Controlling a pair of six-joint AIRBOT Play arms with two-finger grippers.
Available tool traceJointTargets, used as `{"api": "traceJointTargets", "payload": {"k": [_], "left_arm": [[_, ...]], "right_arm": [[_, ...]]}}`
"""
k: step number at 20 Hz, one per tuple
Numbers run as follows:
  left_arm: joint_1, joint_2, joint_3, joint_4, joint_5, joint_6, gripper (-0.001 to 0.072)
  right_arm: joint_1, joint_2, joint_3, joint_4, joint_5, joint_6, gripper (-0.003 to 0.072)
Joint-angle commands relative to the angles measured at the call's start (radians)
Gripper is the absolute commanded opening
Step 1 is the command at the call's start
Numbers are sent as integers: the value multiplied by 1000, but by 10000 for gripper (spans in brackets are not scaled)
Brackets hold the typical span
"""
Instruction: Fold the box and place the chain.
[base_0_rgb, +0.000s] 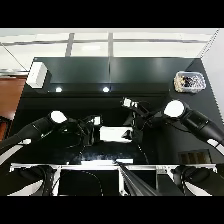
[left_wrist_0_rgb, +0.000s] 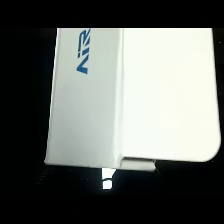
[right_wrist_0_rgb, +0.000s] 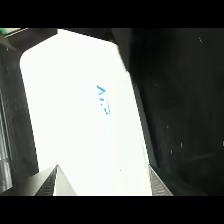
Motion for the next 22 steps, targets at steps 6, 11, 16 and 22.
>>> {"api": "traceJointTargets", "payload": {"k": [6, 11, 16, 22], "left_arm": [[0, 0, 1, 0, 0, 0, 465], [0, 0, 1, 0, 0, 0, 465], [0, 0, 1, 0, 0, 0, 465], [0, 0, 1, 0, 0, 0, 465]], "right_arm": [[30, -1, 0, -27, -33, -62, 336], [30, -1, -3, -28, -32, -29, 249], [30, -2, -31, -27, -62, -27, 241], [32, -2, -31, -26, -73, -27, 241]]}}
